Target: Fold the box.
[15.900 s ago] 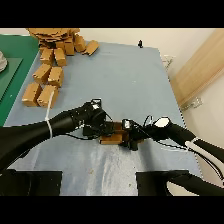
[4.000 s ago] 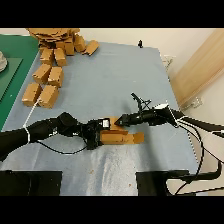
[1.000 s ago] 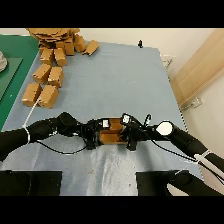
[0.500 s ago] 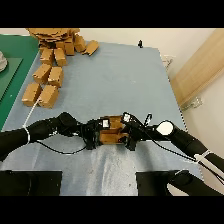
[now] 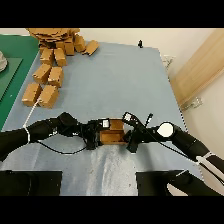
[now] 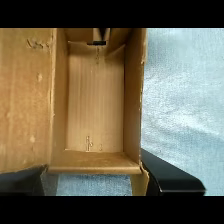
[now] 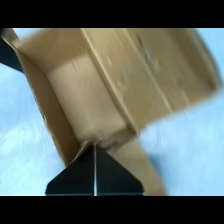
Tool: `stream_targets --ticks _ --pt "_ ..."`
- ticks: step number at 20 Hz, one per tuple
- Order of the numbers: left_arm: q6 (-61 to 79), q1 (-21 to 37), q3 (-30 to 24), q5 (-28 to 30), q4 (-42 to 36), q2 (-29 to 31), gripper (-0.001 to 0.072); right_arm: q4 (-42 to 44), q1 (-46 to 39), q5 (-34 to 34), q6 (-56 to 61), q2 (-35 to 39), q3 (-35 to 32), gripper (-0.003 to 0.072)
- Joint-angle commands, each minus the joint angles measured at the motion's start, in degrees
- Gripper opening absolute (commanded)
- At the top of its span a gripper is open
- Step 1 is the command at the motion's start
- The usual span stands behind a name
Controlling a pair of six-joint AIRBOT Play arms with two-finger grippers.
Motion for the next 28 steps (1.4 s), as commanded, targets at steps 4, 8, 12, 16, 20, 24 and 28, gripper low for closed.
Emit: stream_targets --ticks 4,8,12,16,20,24,28 --pt "0.11 0.02 0.07 0.11 0.09 -0.02 0.0246 -26.71 -2.32 3.80 47.17 10.10 -0.07 0.0003" --pt "0.11 0.02 0.07 0.11 0.09 -0.02 0.0245 -33.40 -8.72 5.95 69.64 13.92 -0.11 0.0003" --pt "0.11 0.02 0.07 0.11 0.09 -0.02 0.0246 -25.09 -17.18 3.96 71.10 13.92 -1.84 0.0002" --pt "0.11 0.02 0.07 0.11 0.09 -0.02 0.0246 -14.78 -19.67 2.67 65.48 11.56 -4.07 0.0001" --pt "0.11 0.02 0.07 0.11 0.09 -0.02 0.0246 1.53 -19.54 2.58 53.31 3.87 -4.37 0.0003" --pt "0.11 0.02 0.07 0.11 0.09 -0.02 0.0246 2.43 -17.09 2.10 52.33 -1.70 -4.37 0.0003" --pt "0.11 0.02 0.07 0.11 0.09 -0.02 0.0246 6.43 -15.30 1.84 50.03 -1.60 -4.35 0.0003"
